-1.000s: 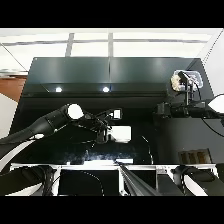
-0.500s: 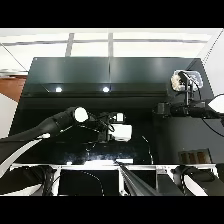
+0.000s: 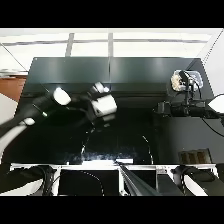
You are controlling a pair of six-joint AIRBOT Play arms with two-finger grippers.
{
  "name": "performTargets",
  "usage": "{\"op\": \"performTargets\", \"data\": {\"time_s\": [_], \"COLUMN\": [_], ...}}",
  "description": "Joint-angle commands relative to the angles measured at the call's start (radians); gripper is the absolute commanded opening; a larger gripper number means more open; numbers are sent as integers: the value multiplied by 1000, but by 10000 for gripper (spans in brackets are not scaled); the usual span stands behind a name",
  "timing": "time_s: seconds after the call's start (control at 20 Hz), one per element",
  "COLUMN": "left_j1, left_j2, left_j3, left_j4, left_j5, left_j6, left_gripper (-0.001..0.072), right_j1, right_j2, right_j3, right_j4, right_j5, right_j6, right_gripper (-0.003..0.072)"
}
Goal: Fold the box and place the chain.
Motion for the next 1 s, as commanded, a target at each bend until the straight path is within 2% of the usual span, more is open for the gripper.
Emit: {"op": "performTargets", "data": {"time_s": [0.0, 0.15, 0.3, 0.5, 0.7, 0.75, 0.8, 0.85, 0.9, 0.95], "left_j1": [313, 544, 682, 756, 744, 738, 732, 729, 727, 727], "left_j2": [-32, -187, -388, -602, -754, -784, -802, -809, -807, -804], "left_j3": [135, 361, 612, 873, 1022, 1053, 1070, 1074, 1081, 1111], "left_j4": [103, 172, 230, 231, 232, 234, 235, 235, 236, 236], "left_j5": [16, -56, -105, -109, -121, -140, -147, -126, -119, -149], "left_j6": [-221, -380, -487, -579, -601, -600, -600, -600, -600, -600], "left_gripper": [353, 361, 362, 362, 364, 388, 475, 629, 717, 717], "right_j1": [0, 0, 0, 0, 0, 0, 0, 0, 2, 2], "right_j2": [0, 0, 0, 0, 0, 0, 0, 0, 0, 0], "right_j3": [0, 0, 0, 0, 0, 0, 0, 0, 0, 0], "right_j4": [2, 3, 8, 8, 8, 8, 8, 8, 9, 8], "right_j5": [-5, -6, -5, -10, -23, -21, -21, -21, -16, -13], "right_j6": [8, 8, 8, 10, 54, 54, 61, 69, 77, 79], "right_gripper": [43, 43, 43, 42, 43, 42, 42, 43, 43, 42]}}
